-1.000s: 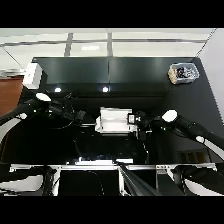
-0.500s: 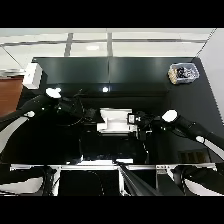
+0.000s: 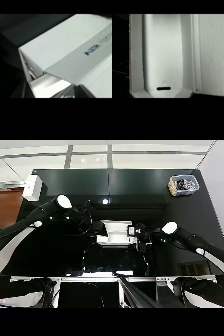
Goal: Fold the box and place the chain.
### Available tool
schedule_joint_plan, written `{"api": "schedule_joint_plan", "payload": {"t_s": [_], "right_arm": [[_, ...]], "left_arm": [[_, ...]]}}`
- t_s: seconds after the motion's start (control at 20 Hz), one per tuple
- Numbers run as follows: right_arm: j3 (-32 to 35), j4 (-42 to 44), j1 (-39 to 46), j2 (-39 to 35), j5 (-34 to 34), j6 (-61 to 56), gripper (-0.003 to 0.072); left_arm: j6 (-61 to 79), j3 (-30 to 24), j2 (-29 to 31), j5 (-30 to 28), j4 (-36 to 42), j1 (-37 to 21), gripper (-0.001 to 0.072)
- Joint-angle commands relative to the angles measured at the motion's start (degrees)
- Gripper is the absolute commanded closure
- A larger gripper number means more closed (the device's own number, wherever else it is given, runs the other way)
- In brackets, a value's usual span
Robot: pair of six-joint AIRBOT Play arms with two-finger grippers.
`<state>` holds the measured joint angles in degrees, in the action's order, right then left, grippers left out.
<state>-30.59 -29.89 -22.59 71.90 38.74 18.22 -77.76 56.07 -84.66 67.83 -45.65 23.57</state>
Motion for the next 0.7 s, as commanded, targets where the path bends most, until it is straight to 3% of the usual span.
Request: {"api": "schedule_joint_plan", "payload": {"t_s": [0.0, 0.55, 0.65], "right_arm": [[-0.02, 0.02, -0.04, 0.04, 0.02, -0.02, 0.043], [-0.02, 0.02, -0.04, 0.04, 0.02, -0.02, 0.043], [-0.02, 0.02, -0.04, 0.04, 0.0, 0.0, 0.043]], "left_arm": [[-6.62, 0.96, 0.0, -2.19, -5.75, 2.75, 0.01], [-11.28, 1.14, -1.6, -4.85, -10.1, 5.27, 0.01], [-14.56, 1.16, -1.6, -4.9, -13.92, 6.05, 0.01]]}}
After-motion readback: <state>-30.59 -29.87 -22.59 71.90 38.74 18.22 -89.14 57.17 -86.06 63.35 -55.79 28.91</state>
